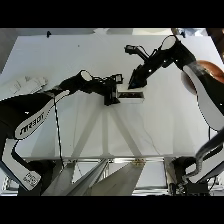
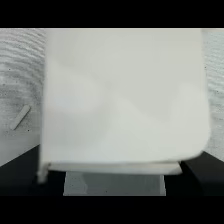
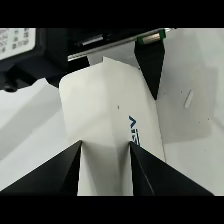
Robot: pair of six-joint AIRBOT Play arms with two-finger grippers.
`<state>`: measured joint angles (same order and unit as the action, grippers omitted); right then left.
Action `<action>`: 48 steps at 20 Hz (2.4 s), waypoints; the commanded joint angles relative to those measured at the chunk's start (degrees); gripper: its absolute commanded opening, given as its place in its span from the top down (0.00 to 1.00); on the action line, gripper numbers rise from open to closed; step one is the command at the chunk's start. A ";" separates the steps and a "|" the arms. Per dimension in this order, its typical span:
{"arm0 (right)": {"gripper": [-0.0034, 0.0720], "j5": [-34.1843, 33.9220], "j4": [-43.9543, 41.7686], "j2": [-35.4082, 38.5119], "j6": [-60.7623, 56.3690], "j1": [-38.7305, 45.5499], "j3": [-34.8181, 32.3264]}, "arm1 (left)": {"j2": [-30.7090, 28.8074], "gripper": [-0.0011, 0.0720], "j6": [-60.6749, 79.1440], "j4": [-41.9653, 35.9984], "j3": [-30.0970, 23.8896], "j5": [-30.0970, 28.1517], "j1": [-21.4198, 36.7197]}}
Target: Fold the box and place the chain.
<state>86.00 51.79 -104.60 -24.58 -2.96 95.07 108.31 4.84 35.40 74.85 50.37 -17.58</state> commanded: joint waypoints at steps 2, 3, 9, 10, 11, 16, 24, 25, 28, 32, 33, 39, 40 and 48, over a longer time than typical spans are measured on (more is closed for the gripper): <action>0.56 -1.38 5.27 0.57 0.13 -1.38 -0.02 | -0.04 0.69 0.00 0.02 0.00 0.00 -0.02; 0.57 -1.36 5.25 0.96 -0.61 -1.38 -0.02 | -0.04 0.69 0.00 0.02 0.00 0.00 -0.02; 0.71 -1.49 7.02 3.67 -1.31 -1.81 -0.87 | -0.04 0.69 0.00 0.02 0.00 0.02 -0.02; 0.71 -1.70 7.76 4.00 -1.86 -2.14 -1.44 | -0.04 0.69 0.00 0.00 0.00 0.00 -0.02; 0.71 -2.21 8.17 4.17 -2.29 -2.47 -2.27 | -0.04 0.69 0.00 0.02 0.00 0.00 -0.02; 0.71 -6.14 9.51 4.85 -3.67 -3.32 -7.76 | -0.04 0.69 0.00 0.02 0.00 0.00 -0.02; 0.71 -13.57 11.41 9.29 -4.13 -3.45 -11.52 | -0.04 0.69 0.00 0.02 -0.02 0.00 -0.02; 0.71 -13.94 11.41 9.99 -4.11 -3.45 -11.52 | -0.04 0.69 0.00 0.02 0.00 0.00 -0.02; 0.49 -12.90 11.39 11.58 -3.89 -3.48 -11.52 | -0.04 0.69 0.00 0.02 0.00 0.00 -0.02; 0.40 -11.30 12.83 11.87 -3.85 -3.85 -12.24 | -0.04 0.69 0.00 0.02 0.00 0.00 -0.02; 0.40 -11.96 13.99 11.87 -3.87 -4.15 -13.05 | -0.04 0.69 0.00 0.02 0.00 -0.02 -0.02; 0.60 -16.76 15.43 11.93 -4.15 -5.57 -18.12 | -0.04 0.69 0.00 0.02 -0.02 0.00 -0.02; 0.63 -17.09 15.37 11.98 -4.15 -5.88 -18.16 | -0.04 0.69 0.00 0.02 0.00 0.00 -0.02; 0.58 -20.33 15.82 16.85 -4.07 -6.38 -18.18 | -0.04 0.69 0.00 0.02 -0.02 -0.02 -0.02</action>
<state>66.65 67.35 -89.43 -28.67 -9.21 76.97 108.31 4.84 35.42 74.87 50.37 -17.58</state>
